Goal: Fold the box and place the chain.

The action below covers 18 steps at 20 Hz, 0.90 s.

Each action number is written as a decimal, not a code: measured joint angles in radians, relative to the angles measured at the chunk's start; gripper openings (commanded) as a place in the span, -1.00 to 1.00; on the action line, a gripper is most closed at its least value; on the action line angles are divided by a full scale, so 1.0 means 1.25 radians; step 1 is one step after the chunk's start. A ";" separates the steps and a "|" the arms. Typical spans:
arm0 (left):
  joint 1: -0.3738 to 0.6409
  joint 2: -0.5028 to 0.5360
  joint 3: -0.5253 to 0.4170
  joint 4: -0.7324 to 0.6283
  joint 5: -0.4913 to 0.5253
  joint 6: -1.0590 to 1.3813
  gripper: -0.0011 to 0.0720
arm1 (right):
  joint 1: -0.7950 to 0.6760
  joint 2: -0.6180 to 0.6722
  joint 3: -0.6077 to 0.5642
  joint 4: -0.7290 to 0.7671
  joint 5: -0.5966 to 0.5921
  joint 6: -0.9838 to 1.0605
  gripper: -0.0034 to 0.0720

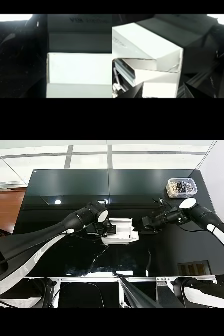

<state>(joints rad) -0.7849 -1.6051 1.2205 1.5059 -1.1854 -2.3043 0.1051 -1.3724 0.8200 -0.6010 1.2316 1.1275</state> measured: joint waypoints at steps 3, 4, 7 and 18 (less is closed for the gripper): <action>0.000 0.000 0.000 0.000 0.001 0.000 -0.90 | 0.027 0.000 0.001 0.001 -0.013 -0.002 0.32; 0.000 0.000 0.000 0.000 0.001 0.000 -0.90 | 0.034 0.000 0.001 0.002 -0.015 -0.003 0.22; 0.000 0.000 0.000 0.000 0.001 0.000 -0.90 | 0.053 0.000 0.001 0.002 -0.021 -0.004 0.09; 0.001 0.000 0.000 0.003 -0.003 0.000 -0.90 | 0.130 0.000 0.003 -0.015 -0.097 0.029 -0.12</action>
